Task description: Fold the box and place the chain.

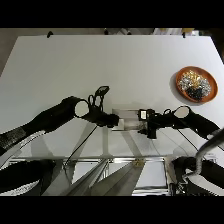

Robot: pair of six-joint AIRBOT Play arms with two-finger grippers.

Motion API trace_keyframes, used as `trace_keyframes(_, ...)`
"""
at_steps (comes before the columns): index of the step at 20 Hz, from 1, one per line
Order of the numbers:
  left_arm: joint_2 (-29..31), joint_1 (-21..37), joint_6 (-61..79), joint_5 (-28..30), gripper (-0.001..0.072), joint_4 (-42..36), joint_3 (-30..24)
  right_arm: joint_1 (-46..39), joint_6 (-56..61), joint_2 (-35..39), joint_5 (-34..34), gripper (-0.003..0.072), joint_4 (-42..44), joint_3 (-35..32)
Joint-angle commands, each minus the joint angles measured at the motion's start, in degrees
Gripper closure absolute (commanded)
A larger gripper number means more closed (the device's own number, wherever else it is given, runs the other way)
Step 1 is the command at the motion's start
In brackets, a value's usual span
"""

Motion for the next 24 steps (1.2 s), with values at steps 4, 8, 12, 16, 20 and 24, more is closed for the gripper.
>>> trace_keyframes(4, -3.45, -3.58, -13.14, -2.19, 0.0415, 6.78, 3.61, 0.00, 0.02, 0.02, 0.02, 0.0291, 0.00, 0.02)
trace_keyframes(8, -4.90, -4.33, -21.66, -5.60, 0.0415, 10.10, 5.25, 0.00, 0.02, 0.02, 0.02, 0.0291, 0.00, 0.00)
trace_keyframes(12, -8.79, -5.44, -23.63, -11.96, 0.0418, 14.36, 12.15, 0.02, 0.02, 0.02, 0.00, 0.0291, 0.00, 0.02)
trace_keyframes(16, -12.63, -6.05, -29.86, -13.22, 0.0444, 14.62, 16.31, 0.00, 0.02, 0.04, 0.00, 0.0291, 0.00, 0.02)
trace_keyframes(20, -16.35, -6.69, -30.99, -14.95, 0.0444, 15.74, 17.90, 0.00, 0.02, 0.02, 0.02, 0.0291, 0.00, 0.02)
trace_keyframes(24, -17.03, -7.10, -32.61, -16.68, 0.0512, 19.50, 17.88, 0.00, 0.02, 0.02, 0.00, 0.0291, 0.00, 0.02)
